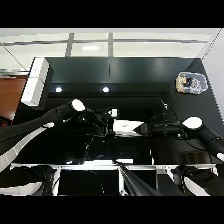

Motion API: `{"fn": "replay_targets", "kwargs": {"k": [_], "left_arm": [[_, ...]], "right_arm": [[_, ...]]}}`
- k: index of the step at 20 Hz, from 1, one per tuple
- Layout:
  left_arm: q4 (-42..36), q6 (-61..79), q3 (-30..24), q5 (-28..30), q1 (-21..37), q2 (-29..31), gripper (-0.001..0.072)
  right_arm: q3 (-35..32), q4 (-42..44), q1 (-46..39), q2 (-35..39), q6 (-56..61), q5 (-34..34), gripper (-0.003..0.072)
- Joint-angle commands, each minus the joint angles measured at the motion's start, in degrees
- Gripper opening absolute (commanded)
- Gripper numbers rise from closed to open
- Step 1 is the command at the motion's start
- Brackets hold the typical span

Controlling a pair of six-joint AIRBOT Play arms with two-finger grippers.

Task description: Fold the box and place the chain.

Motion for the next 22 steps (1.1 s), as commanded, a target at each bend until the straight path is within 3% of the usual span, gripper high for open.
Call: {"fn": "replay_targets", "kwargs": {"k": [1, 5, 7, 8, 9, 10, 13, 18, 22], "left_arm": [[-0.13, -0.07, 0.04, -0.07, 0.02, 0.0, 0.0474], [-0.42, -0.07, 0.04, -0.09, 0.02, 0.0, 0.0474], [-0.37, -0.09, 0.07, -0.07, 0.02, 0.0, 0.0476], [-0.31, -0.09, 0.09, -0.04, 0.09, 0.11, 0.0515], [-0.13, -0.11, 0.09, -0.09, 0.39, 0.37, 0.0641], [0.09, -0.72, 0.09, -0.04, 0.85, 0.79, 0.0716], [0.94, -4.22, 0.09, -1.38, 3.3, 3.72, 0.0716], [1.81, -9.77, 1.4, -8.02, 2.58, 10.32, 0.0716], [1.86, -13.49, 7.15, -0.92, -4.09, 6.29, 0.0714]], "right_arm": [[-0.46, -0.81, -0.02, -0.13, 0.37, -2.49, 0.0019], [-0.44, -1.6, -0.04, -0.13, 0.35, -4.0, 0.0019], [0.7, -1.88, -1.14, 0.11, 0.24, -1.09, 0.0019], [2.71, -2.05, -2.6, 0.68, -0.52, 3.13, 0.0019], [5.33, -3.26, -4.59, 1.88, -1.14, 7.52, 0.0019], [8.48, -6.51, -7.3, 3.72, -0.96, 11.74, 0.0019], [15.21, -19.82, -18.34, 9.92, 2.64, 20.17, 0.0019], [15.39, -24.46, -33.64, 14.29, 3.17, 21.79, 0.0019], [15.37, -23.28, -33.79, 14.29, 3.32, 18.99, 0.0019]]}}
